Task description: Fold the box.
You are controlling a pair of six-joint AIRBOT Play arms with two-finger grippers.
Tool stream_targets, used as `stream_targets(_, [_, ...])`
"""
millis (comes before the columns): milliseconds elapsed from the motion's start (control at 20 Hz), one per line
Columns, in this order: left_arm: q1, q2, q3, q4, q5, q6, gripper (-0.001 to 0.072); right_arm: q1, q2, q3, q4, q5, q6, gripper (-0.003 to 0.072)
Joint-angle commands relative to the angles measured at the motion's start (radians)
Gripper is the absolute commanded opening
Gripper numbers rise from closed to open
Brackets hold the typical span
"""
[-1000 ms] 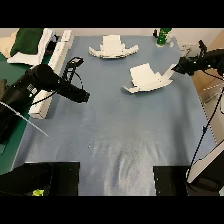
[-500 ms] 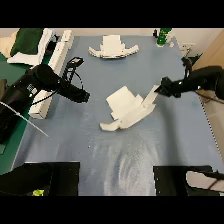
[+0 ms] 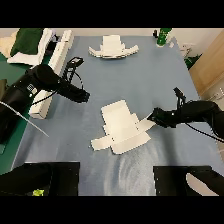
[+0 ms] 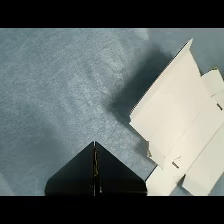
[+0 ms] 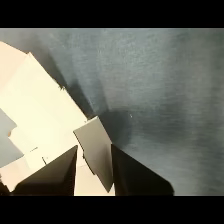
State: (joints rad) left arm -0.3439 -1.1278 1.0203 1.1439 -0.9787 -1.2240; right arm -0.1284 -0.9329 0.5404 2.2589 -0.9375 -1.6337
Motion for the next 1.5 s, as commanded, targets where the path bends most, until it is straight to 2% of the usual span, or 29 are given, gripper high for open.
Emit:
stream_targets(0, [0.001,-0.001,0.001,0.0,0.0,0.0,0.0015,0.007,-0.026,0.037,-0.121,-0.026,0.031,0.0326])
stream_targets(150, [0.001,-0.001,0.001,-0.001,0.0,0.0,0.0016,-0.049,-0.124,0.18,-0.212,-0.158,0.04,0.0326])
stream_targets(350, [0.001,-0.001,0.001,0.0,0.0,0.0,0.0015,-0.091,-0.317,0.349,-0.221,-0.39,-0.093,0.0325])
stream_targets(550, [0.001,-0.001,0.001,-0.001,0.002,0.0,0.0015,-0.09,-0.497,0.467,-0.175,-0.467,-0.219,0.0319])
stream_targets(600, [0.001,-0.001,0.001,-0.002,0.004,0.0,0.0016,-0.089,-0.523,0.476,-0.152,-0.483,-0.252,0.0295])
stream_targets(750, [0.0,-0.001,0.001,-0.03,0.003,0.0,0.0016,-0.069,-0.57,0.476,-0.113,-0.485,-0.301,0.0295])
stream_targets(800, [0.001,-0.001,0.001,-0.034,0.003,0.0,0.0015,-0.058,-0.579,0.476,-0.108,-0.486,-0.309,0.0265])
stream_targets(950, [0.001,-0.001,0.001,-0.071,0.004,0.0,0.0016,-0.013,-0.586,0.476,-0.098,-0.486,-0.34,0.0011])
stream_targets(1050, [0.0,-0.001,0.001,-0.112,0.023,0.0,0.0015,0.02,-0.586,0.475,-0.065,-0.485,-0.342,0.0003])
stream_targets(1150, [0.001,-0.001,0.001,-0.142,0.054,-0.001,0.0018,0.05,-0.559,0.438,0.051,-0.48,-0.406,0.0001])
stream_targets(1200, [0.003,-0.001,0.002,-0.142,0.056,-0.014,0.0056,0.061,-0.529,0.398,0.094,-0.45,-0.417,0.0001])
stream_targets(1250, [0.011,-0.001,0.002,-0.142,0.053,-0.042,0.0375,0.075,-0.48,0.34,0.109,-0.404,-0.417,0.0001])
stream_targets(1300, [0.022,-0.001,0.002,-0.142,0.051,-0.082,0.0606,0.093,-0.423,0.273,0.109,-0.354,-0.416,0.0002])
stream_targets(1450, [0.068,-0.001,0.002,-0.142,-0.022,-0.096,0.06,0.163,-0.194,0.031,0.108,-0.141,-0.367,0.0001])
